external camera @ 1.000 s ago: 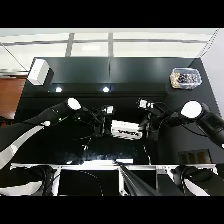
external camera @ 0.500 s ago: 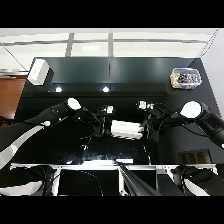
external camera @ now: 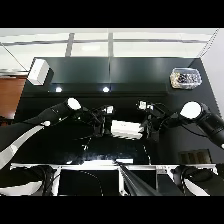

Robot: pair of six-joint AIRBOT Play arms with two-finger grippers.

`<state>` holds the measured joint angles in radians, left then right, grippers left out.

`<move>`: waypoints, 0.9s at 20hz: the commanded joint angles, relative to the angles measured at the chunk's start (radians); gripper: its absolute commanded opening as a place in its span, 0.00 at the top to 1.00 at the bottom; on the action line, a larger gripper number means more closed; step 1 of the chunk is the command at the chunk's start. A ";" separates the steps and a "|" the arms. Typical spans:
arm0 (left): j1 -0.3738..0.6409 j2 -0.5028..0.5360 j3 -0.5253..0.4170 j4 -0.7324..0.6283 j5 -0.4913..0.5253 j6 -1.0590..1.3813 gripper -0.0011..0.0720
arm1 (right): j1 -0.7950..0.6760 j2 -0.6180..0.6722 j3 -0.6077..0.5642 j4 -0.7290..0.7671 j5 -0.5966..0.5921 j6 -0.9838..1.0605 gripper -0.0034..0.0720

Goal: Fold the box and place the chain.

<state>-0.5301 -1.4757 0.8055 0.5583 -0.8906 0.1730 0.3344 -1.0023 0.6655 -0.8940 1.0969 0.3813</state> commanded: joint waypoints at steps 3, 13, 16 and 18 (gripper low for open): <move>0.000 0.000 0.001 0.000 0.000 -0.001 0.53 | 0.020 0.000 -0.011 -0.001 -0.026 0.001 0.59; 0.000 0.000 0.001 0.000 0.000 -0.001 0.53 | 0.035 0.014 0.067 0.003 0.056 0.225 0.59; 0.000 0.000 0.001 0.000 0.000 -0.001 0.53 | 0.029 0.026 0.134 0.003 0.128 0.426 0.64; 0.000 0.000 0.001 0.000 0.000 -0.001 0.53 | 0.005 0.025 0.127 0.005 0.134 0.624 0.94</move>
